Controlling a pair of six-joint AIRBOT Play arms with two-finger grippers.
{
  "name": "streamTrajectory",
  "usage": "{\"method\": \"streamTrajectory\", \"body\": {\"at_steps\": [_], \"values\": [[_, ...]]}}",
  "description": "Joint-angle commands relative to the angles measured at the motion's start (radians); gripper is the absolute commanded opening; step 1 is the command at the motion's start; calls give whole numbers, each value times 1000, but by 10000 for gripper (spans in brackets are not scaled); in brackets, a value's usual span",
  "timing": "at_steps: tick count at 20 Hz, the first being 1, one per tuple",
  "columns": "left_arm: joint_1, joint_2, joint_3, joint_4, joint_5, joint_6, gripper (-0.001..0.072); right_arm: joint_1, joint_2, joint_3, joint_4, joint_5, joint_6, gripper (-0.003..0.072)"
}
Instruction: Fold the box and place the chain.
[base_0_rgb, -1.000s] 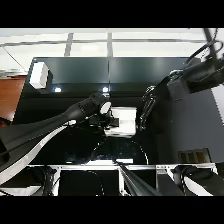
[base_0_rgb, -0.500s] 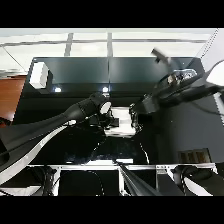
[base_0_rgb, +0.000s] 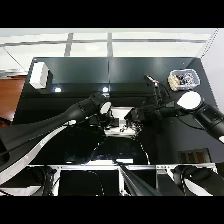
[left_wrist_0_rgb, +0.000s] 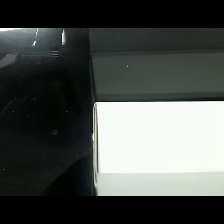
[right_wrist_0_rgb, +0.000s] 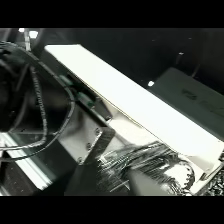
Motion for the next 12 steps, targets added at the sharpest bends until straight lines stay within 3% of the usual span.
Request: {"method": "streamTrajectory", "body": {"at_steps": [1,8,12], "values": [[0,-1,0,0,0,0,29,-33,1,-13,-10,-6,8,381],[0,-1,0,0,-9,0,29,-460,48,3,-19,186,-147,381],[0,-1,0,0,-22,0,29,-594,47,2,-266,73,-192,382]]}}
